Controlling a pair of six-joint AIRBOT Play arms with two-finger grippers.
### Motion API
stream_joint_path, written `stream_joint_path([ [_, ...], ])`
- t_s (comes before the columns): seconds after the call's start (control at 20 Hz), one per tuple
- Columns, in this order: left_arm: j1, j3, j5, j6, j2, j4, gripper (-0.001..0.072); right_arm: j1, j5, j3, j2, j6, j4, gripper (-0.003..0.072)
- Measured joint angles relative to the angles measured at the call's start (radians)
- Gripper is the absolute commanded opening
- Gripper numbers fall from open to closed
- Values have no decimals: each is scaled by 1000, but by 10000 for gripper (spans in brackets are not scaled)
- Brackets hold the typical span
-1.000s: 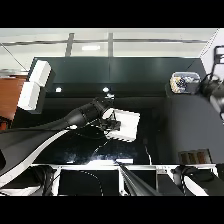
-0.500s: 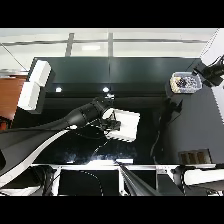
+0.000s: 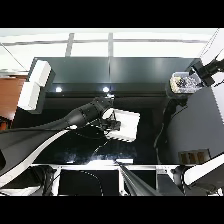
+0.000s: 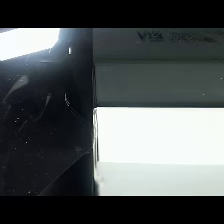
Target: Fold the box and place the chain.
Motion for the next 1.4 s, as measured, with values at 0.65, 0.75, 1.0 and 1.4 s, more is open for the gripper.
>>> stream_joint_path([
  [0.65,0,0,-2,0,0,0,27,-8,-7,13,-50,-91,21,14],
  [0.75,0,0,-8,0,0,0,27,-7,-9,13,-14,-163,31,13],
  [1.0,0,0,-31,0,0,0,27,-7,38,14,169,-426,77,11],
  [1.4,0,0,-46,-1,0,0,27,-6,126,14,510,-722,362,9],
])
